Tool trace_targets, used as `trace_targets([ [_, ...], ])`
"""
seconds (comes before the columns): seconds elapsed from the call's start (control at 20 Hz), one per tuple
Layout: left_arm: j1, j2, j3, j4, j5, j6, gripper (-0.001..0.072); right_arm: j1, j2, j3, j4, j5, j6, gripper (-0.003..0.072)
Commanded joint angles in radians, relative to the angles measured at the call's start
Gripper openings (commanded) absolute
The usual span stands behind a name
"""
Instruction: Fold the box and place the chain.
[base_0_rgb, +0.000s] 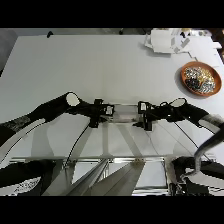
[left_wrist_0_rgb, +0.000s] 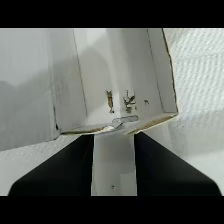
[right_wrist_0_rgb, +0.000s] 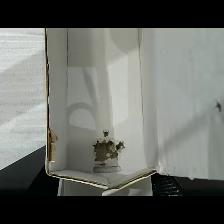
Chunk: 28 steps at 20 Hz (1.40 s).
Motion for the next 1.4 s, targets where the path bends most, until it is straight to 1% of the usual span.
trace_targets([
  [0.0,-0.001,-0.001,0.000,-0.025,0.012,0.000,0.0270,0.001,0.000,0.000,0.000,0.000,0.000,0.0402],
  [0.35,-0.001,-0.001,0.000,-0.080,0.012,0.000,0.0266,0.001,0.000,0.000,0.000,0.000,0.000,0.0402],
  [0.4,-0.004,-0.001,0.000,-0.089,0.012,0.000,0.0253,0.001,0.000,0.000,0.000,0.000,0.000,0.0402],
  [0.5,-0.013,-0.001,0.000,-0.101,0.011,0.000,0.0126,0.001,0.000,0.000,0.000,0.000,0.000,0.0402],
  [0.7,-0.041,-0.001,0.000,-0.107,-0.001,-0.001,0.0130,0.001,0.000,0.000,0.000,0.000,0.000,0.0402],
  [0.75,-0.045,-0.001,0.000,-0.107,-0.001,-0.003,0.0138,0.001,0.000,0.000,0.000,0.000,0.000,0.0402],
  [0.8,-0.048,-0.001,0.000,-0.118,0.000,-0.011,0.0161,0.001,0.000,0.000,0.000,0.000,0.000,0.0402],
  [0.85,-0.050,-0.001,0.000,-0.125,-0.001,-0.013,0.0161,0.001,0.000,0.000,0.000,0.000,0.000,0.0402],
  [0.95,-0.055,-0.001,0.000,-0.129,-0.001,-0.019,0.0235,0.001,0.000,0.000,0.000,0.000,0.000,0.0402],
  [1.0,-0.057,-0.001,0.000,-0.129,-0.001,-0.020,0.0288,0.001,0.000,0.000,0.000,0.000,0.000,0.0402],
  [1.15,-0.059,-0.001,0.000,-0.128,-0.008,-0.031,0.0295,0.001,0.000,0.000,0.000,0.000,0.000,0.0402],
  [1.35,-0.055,0.011,0.000,-0.119,-0.020,-0.123,0.0286,0.001,0.000,0.000,0.000,0.000,0.000,0.0402],
])
